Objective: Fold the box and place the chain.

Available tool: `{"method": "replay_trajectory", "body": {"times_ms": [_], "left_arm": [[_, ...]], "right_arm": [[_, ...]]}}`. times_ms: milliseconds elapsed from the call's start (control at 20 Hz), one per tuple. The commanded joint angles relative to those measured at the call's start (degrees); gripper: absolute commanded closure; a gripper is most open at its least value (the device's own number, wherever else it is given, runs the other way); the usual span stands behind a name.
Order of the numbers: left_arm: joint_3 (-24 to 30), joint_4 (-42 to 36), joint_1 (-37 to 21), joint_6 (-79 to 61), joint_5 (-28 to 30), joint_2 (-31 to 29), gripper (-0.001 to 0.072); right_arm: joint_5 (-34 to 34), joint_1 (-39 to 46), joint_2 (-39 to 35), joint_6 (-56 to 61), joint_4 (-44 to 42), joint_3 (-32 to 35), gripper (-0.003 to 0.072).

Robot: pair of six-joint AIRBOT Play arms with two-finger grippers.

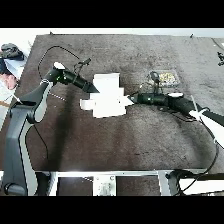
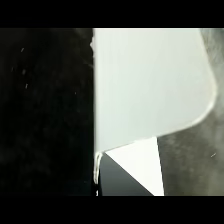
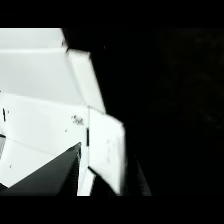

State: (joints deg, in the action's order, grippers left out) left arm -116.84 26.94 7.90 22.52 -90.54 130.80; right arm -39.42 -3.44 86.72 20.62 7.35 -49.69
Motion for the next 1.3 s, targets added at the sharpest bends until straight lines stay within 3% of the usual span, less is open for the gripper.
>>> {"method": "replay_trajectory", "body": {"times_ms": [0,350,500,1050,1250], "left_arm": [[-0.07,-0.39,0.39,-14.25,0.07,-0.39,0.0701],[-0.04,0.39,1.73,-25.22,4.57,-1.55,0.0705],[0.02,5.14,3.34,-26.10,8.55,-2.58,0.0705],[2.58,1.31,3.76,-30.14,13.35,-2.75,0.0705],[2.89,2.36,3.82,-30.10,17.90,-2.69,0.0705]], "right_arm": [[-0.70,4.92,-4.02,0.13,1.75,-0.04,0.0341],[-0.87,9.46,-6.27,0.15,7.02,-0.04,0.0341],[-0.59,9.46,-6.21,0.07,7.93,-0.04,0.0340],[-0.42,9.46,-6.21,-0.17,11.85,-0.04,0.0341],[-0.48,9.46,-6.21,-6.75,11.96,-0.04,0.0340]]}}
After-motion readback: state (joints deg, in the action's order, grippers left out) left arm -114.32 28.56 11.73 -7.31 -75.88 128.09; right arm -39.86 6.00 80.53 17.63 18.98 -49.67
